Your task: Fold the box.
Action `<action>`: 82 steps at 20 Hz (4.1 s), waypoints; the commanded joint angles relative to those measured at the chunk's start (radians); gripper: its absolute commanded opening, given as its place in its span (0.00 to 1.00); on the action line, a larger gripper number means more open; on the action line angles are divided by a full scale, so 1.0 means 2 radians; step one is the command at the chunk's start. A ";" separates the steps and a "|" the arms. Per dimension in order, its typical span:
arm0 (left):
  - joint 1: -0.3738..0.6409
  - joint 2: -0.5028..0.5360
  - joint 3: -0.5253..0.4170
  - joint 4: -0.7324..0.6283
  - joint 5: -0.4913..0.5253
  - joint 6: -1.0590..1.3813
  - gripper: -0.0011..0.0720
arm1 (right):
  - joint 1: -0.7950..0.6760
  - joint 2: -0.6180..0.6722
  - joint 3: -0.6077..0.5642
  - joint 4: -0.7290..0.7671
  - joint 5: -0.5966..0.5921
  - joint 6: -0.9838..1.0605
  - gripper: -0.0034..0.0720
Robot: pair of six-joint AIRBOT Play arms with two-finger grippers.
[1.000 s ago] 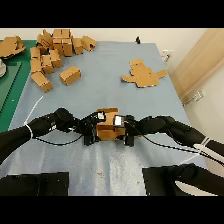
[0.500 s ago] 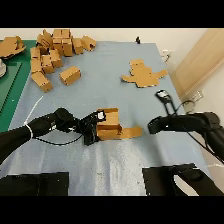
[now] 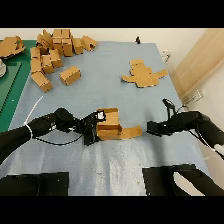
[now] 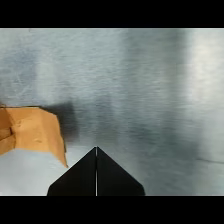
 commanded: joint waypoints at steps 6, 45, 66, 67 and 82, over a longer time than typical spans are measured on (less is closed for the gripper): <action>0.000 0.000 0.000 0.000 0.000 0.000 0.73 | 0.068 -0.088 -0.003 0.102 0.053 -0.042 0.05; 0.000 0.000 0.000 0.000 0.000 0.000 0.73 | 0.199 -0.063 0.030 0.172 0.103 -0.085 0.40; 0.000 0.000 0.000 0.000 0.000 0.000 0.73 | 0.416 -0.202 0.258 -0.293 -0.061 0.390 0.46; 0.000 0.000 0.000 0.000 0.000 0.000 0.73 | 0.421 -0.212 0.267 -0.295 -0.070 0.402 0.46; 0.000 0.000 0.000 0.000 0.000 0.000 0.73 | 0.431 -0.302 0.310 -0.296 -0.121 0.514 0.45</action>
